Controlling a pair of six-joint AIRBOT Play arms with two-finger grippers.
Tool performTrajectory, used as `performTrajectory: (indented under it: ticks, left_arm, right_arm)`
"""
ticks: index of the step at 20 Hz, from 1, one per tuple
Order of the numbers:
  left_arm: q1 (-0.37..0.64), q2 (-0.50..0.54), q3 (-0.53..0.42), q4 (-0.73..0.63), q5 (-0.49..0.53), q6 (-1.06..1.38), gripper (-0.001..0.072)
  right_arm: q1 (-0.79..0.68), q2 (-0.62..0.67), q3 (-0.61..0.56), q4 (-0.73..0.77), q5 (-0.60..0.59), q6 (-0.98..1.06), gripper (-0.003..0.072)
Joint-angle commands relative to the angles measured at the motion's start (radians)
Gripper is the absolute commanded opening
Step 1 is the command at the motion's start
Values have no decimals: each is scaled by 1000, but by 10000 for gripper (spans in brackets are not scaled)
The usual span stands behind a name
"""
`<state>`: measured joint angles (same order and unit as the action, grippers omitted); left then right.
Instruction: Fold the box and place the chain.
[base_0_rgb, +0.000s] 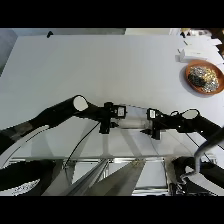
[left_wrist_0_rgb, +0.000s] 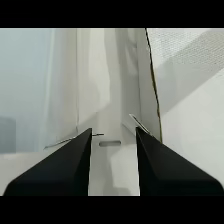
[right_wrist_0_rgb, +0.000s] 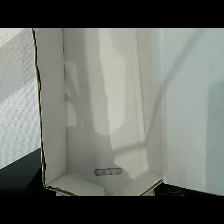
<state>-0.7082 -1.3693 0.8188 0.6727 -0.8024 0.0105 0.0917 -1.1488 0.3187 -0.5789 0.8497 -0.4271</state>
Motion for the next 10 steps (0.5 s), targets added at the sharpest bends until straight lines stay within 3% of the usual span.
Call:
performTrajectory:
  ticks: [1, 6, 8, 9, 10]
  left_arm:
    - [59, 95, 0, 120, -120, -205, 194]
    - [221, 253, 0, 257, -298, -563, 184]
    - [294, 273, 0, 312, -296, -751, 46]
    - [327, 269, 0, 320, -293, -827, 2]
    - [357, 257, 0, 319, -294, -902, 3]
  right_arm:
    - [0, 1, 0, 0, 0, -1, 411]
    - [0, 1, 0, 0, 0, -1, 411]
    - [0, 1, 0, 0, 0, -1, 411]
    - [0, 0, 0, 0, 0, -1, 411]
    - [0, 0, 0, 0, 0, -1, 411]
